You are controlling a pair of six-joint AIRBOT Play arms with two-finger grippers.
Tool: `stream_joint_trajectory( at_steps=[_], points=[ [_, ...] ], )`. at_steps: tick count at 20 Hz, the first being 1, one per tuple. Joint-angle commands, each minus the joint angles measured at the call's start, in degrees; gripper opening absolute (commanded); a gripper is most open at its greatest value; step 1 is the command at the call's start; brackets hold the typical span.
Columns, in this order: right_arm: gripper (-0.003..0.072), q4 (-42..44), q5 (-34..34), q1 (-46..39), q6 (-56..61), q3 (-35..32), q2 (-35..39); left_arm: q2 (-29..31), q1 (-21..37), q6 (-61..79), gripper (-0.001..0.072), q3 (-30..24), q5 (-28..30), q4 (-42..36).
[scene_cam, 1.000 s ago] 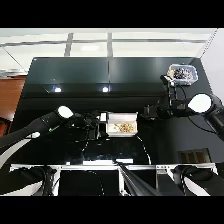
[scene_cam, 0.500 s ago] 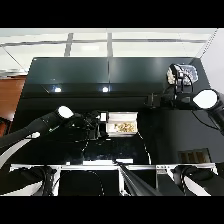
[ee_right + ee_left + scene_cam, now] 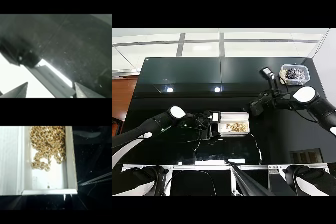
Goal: Fold the box and place the chain.
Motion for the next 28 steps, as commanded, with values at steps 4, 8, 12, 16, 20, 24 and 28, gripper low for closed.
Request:
stream_joint_trajectory(
  at_steps=[4, 8, 12, 16, 20, 24, 28],
  points=[
    [0.072, -9.5, 11.8, 5.4, -26.7, 0.1, -0.6, 0.0, 0.0, 0.0, 0.0275, 0.0, -0.1, 0.0],
    [0.072, -9.5, 8.3, 8.5, -28.8, 0.1, -0.8, 0.0, -0.1, 0.0, 0.0275, 0.0, -0.1, 0.2],
    [0.072, -7.5, 10.1, 9.2, -30.3, 0.1, -0.8, 0.0, -0.1, 0.0, 0.0276, 0.0, -0.1, 0.2],
    [0.072, -7.7, 10.3, 10.4, -30.6, 0.1, -0.9, 0.0, -0.7, 0.0, 0.0275, 0.0, 0.0, 0.9],
    [0.072, -8.6, 10.4, 10.4, -30.6, 0.1, -1.7, 0.0, -0.8, -0.1, 0.0276, 0.0, 0.1, 1.3],
    [0.0316, -8.6, 10.4, 10.4, -29.4, 0.1, -1.7, 0.0, -0.8, -0.1, 0.0276, 0.0, 0.1, 1.3],
    [0.0188, -8.6, 10.7, 10.4, -29.2, 0.1, -1.7, 0.0, -0.8, -0.1, 0.0276, 0.0, 0.1, 1.3]
  ],
)
